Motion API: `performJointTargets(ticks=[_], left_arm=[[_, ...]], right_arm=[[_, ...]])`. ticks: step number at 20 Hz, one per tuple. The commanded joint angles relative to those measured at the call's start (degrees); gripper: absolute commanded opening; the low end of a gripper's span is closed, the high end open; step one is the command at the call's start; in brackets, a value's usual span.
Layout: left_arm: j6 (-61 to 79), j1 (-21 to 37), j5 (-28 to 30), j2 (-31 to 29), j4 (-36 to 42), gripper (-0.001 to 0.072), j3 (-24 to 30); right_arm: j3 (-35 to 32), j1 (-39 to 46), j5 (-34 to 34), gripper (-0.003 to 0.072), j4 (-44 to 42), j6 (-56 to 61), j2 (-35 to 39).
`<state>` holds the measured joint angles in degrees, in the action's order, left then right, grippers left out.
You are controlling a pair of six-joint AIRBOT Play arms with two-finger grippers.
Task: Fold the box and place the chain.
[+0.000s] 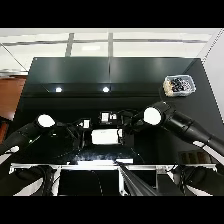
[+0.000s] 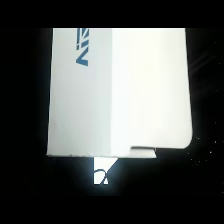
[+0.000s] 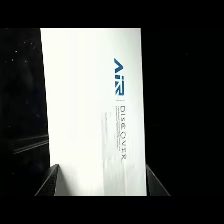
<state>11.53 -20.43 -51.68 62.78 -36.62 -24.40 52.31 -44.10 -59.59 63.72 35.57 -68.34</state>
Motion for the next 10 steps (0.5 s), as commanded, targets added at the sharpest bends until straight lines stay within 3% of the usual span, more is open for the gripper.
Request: performJointTargets(ticks=[1, 2, 5, 6, 7, 10], left_arm=[[0.00, -0.04, 0.04, 0.00, 0.00, 0.0562, 0.02], [0.00, -0.04, 0.02, 0.00, 0.00, 0.0563, 0.02], [0.00, -0.04, 0.04, 0.00, 0.00, 0.0563, 0.02], [0.02, -0.04, 0.04, 0.00, 0.00, 0.0563, 0.02], [0.00, -0.04, 0.04, 0.00, 0.00, 0.0563, 0.02], [0.00, -0.04, 0.04, 0.00, 0.00, 0.0563, 0.02]], right_arm=[[0.24, -0.07, 0.98, 0.0599, 1.64, 0.24, 0.04], [0.24, -0.07, 1.22, 0.0491, 1.86, 0.31, 0.04], [0.22, -0.17, 2.49, 0.0471, 3.06, 2.99, 0.02], [0.22, -0.37, 2.34, 0.0299, 4.13, 3.50, 0.04], [0.22, -0.46, 2.03, 0.0252, 4.24, 3.50, 0.02], [0.22, -0.63, 1.75, 0.0252, 3.93, 3.50, 0.02]])
